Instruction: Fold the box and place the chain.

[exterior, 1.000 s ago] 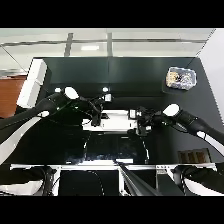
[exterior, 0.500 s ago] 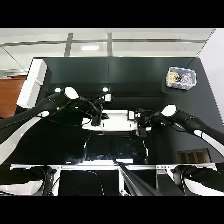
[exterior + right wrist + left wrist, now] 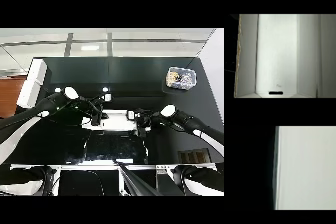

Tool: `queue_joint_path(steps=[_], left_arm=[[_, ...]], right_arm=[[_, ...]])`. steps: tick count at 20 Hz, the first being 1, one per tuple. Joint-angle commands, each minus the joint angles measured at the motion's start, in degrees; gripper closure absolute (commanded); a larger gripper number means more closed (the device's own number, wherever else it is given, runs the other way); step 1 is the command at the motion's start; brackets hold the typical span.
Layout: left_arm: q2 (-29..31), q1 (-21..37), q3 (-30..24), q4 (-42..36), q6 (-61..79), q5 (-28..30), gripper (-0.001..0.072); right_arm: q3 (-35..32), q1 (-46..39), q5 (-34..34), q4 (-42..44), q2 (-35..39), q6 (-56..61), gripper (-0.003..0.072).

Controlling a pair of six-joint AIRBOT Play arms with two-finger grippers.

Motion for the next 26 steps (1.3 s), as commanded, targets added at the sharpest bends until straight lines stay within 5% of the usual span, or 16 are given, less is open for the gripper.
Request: queue_joint_path(steps=[1, 11, 13, 16, 17, 19, 20, 22, 26], left_arm=[[0.0, 0.0, 0.0, -0.1, 0.0, 0.0, 0.0684], [0.0, 0.0, 0.0, -0.1, 0.0, 0.0, 0.0683], [0.0, 0.1, 0.0, -0.1, 0.0, 0.0, 0.0683], [0.1, 0.5, 0.2, -0.1, 0.0, -1.1, 0.0678], [0.4, 1.0, 0.3, 0.0, 0.0, -2.0, 0.0597], [2.1, 2.4, 0.6, 0.1, -0.2, -4.1, 0.0209], [3.7, 3.5, 0.6, 0.1, -2.4, -4.6, 0.009], [7.9, 5.0, 0.6, 3.3, -7.4, -5.6, 0.0006], [15.3, 7.0, 0.6, 19.3, -28.3, -11.4, 0.0009]], right_arm=[[0.0, 0.3, -1.4, -0.2, 0.0, 0.8, 0.0005], [0.0, 0.8, -2.7, -0.4, -0.1, 1.8, 0.0006], [0.0, 0.8, -2.7, -0.4, -0.1, 1.8, 0.0165], [-0.1, 0.8, -2.7, -0.4, -0.1, 1.9, 0.0203], [-0.1, 0.8, -2.7, -0.4, -0.1, 1.9, 0.0203], [-0.1, 0.8, -2.7, -0.4, -0.1, 1.9, 0.0204], [-0.1, 0.8, -2.7, -0.4, -0.1, 1.9, 0.0204], [-0.1, 0.8, -2.7, -0.4, -0.1, 1.9, 0.0203], [-0.1, 0.8, -2.6, -0.7, -0.1, 1.8, 0.0203]])
